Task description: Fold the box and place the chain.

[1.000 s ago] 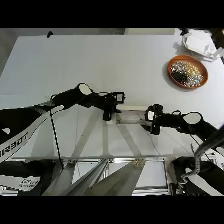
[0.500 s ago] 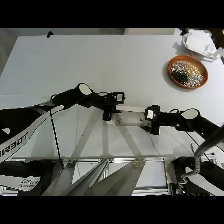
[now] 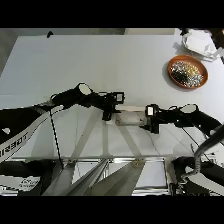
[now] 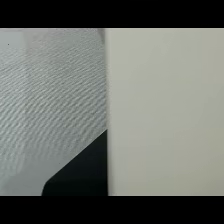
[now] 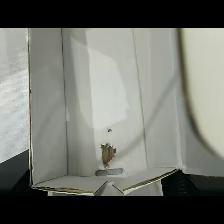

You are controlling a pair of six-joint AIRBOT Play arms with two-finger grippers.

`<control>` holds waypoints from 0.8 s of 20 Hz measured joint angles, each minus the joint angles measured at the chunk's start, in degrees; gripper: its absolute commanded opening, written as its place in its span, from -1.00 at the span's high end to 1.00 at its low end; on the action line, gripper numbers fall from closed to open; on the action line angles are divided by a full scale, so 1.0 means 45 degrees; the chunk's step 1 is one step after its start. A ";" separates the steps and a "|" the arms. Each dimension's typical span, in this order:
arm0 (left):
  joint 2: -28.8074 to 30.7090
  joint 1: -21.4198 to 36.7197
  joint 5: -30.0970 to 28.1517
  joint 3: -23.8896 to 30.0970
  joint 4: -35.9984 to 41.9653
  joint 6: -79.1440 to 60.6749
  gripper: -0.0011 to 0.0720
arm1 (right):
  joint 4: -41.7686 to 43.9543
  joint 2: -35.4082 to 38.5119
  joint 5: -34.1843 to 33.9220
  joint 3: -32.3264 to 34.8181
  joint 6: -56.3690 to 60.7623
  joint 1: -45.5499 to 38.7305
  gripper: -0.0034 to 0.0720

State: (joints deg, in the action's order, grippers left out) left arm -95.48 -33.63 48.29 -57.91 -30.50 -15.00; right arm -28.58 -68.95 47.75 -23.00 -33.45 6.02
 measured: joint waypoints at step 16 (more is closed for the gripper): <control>-0.0005 -0.0005 -0.0005 0.0000 0.0015 0.0000 0.94 | 0.0665 -0.0491 0.0321 -0.0160 -0.0913 -0.0636 -0.47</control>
State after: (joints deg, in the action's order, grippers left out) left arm -95.50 -33.65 48.27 -57.91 -30.44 -15.00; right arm -25.58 -71.16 49.19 -23.73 -37.56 3.16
